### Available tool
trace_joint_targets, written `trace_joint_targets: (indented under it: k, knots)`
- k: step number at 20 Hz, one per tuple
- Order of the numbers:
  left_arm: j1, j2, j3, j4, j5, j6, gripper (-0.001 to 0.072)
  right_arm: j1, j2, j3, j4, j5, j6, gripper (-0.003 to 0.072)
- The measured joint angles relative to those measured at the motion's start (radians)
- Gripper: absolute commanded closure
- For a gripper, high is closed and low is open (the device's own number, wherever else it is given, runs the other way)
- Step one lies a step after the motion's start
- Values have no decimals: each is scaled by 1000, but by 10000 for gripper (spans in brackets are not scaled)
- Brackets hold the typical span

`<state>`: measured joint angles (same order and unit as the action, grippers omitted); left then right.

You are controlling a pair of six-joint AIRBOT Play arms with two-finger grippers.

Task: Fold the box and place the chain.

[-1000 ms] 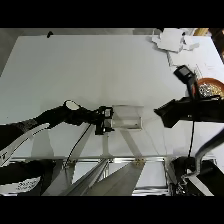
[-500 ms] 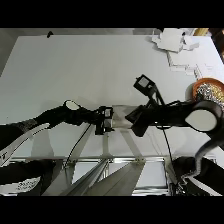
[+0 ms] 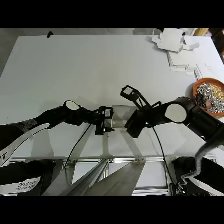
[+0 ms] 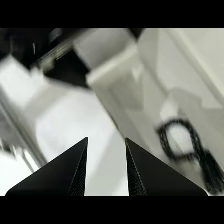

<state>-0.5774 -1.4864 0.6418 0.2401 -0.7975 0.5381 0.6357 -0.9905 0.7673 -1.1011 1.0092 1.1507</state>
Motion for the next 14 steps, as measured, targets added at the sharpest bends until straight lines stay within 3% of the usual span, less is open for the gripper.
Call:
trace_joint_targets:
  k: [6, 14]
  knots:
    - [0, 0, 0, 0, 0, 0, 431, -199, 79, -8, -153, 204, -299, 429]
    - [0, 0, 0, 0, 0, 0, 431, -373, 13, -130, -227, 24, -800, 448]
